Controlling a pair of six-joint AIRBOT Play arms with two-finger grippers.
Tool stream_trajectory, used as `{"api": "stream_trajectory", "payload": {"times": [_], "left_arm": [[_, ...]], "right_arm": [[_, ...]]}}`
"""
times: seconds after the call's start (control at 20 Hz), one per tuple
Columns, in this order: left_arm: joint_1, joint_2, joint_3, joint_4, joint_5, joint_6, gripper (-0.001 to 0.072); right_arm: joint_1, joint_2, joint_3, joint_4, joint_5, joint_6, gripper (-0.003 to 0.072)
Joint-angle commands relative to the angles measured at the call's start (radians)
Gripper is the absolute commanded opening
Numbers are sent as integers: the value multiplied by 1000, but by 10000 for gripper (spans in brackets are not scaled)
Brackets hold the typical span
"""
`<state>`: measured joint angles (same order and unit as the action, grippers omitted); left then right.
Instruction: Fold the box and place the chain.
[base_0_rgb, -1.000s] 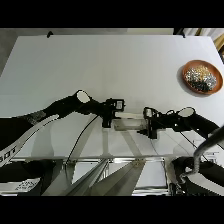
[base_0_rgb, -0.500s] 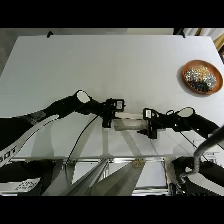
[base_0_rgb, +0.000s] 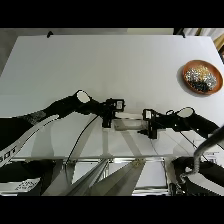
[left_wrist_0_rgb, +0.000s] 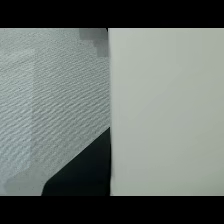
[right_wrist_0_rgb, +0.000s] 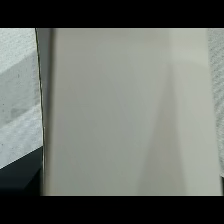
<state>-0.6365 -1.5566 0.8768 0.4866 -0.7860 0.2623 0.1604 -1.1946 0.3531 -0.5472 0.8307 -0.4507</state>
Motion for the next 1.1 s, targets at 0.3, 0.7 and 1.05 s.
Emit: {"api": "stream_trajectory", "payload": {"times": [0.3,0.7,1.05], "left_arm": [[0,0,0,0,0,0,13],[0,0,0,0,0,0,13],[0,0,0,0,0,0,13]], "right_arm": [[-1,0,0,-1,-4,8,343],[0,0,0,0,11,8,344],[0,0,0,-1,17,8,343]]}}
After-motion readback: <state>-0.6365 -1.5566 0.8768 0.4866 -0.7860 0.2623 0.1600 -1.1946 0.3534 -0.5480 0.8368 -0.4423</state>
